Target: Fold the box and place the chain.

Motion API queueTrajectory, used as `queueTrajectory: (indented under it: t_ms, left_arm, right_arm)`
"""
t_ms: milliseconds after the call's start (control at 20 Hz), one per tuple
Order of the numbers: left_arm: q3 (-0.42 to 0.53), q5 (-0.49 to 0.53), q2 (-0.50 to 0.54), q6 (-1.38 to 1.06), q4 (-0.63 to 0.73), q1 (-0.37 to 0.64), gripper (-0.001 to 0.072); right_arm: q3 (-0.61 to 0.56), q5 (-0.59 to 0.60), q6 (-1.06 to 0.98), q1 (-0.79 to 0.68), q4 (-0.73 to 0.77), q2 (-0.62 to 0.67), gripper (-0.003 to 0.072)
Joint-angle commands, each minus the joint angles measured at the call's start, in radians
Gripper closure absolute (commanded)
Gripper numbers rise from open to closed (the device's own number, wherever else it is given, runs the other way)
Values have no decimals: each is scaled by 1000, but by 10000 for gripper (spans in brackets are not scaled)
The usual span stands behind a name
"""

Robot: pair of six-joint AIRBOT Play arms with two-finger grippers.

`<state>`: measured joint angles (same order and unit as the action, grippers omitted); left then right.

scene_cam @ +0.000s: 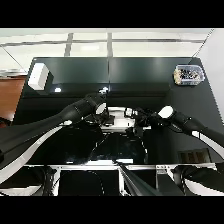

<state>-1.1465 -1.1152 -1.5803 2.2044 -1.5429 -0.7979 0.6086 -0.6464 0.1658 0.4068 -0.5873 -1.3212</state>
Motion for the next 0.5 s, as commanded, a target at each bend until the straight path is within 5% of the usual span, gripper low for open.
queueTrajectory:
  t_ms: [0,450]
  left_arm:
    - [1,8,-4,11,12,-3,255]
    - [-56,-46,-3,10,-28,0,255]
  right_arm:
    - [0,0,0,0,0,-1,284]
    - [0,0,0,0,0,-1,284]
